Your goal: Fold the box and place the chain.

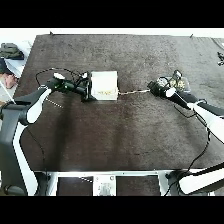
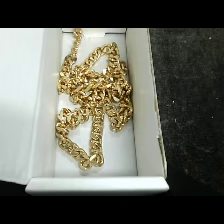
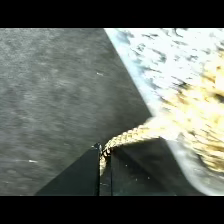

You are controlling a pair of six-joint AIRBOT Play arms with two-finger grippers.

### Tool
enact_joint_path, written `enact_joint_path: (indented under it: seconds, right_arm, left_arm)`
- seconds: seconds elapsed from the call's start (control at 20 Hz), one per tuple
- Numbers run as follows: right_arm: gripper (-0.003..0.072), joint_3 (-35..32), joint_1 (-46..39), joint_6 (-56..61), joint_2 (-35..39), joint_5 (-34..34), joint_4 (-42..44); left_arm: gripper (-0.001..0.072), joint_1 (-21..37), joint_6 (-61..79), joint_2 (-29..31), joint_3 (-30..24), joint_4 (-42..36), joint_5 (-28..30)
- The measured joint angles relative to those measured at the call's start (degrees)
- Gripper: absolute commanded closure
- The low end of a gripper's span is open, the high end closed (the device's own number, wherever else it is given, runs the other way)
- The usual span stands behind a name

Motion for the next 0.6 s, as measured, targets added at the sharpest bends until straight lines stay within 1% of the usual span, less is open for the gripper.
enact_joint_path:
  seconds: [0.1,0.4,0.5,0.6]
  right_arm:
    - [0.0691,0.6,2.4,-1.0,2.0,0.0,0.2]
    - [0.0691,2.0,14.9,-7.6,15.6,-1.2,0.3]
    - [0.0691,3.5,19.3,-8.5,18.2,-1.4,-0.3]
    - [0.0691,5.6,23.5,-9.0,19.3,-2.0,-1.2]
  left_arm:
    - [0.0365,0.0,0.0,0.0,0.0,0.0,0.0]
    - [0.0365,0.0,0.0,0.0,0.0,0.0,0.0]
    - [0.0365,0.0,0.0,0.0,0.0,0.0,0.0]
    - [0.0364,0.0,0.0,0.0,0.0,0.0,0.0]
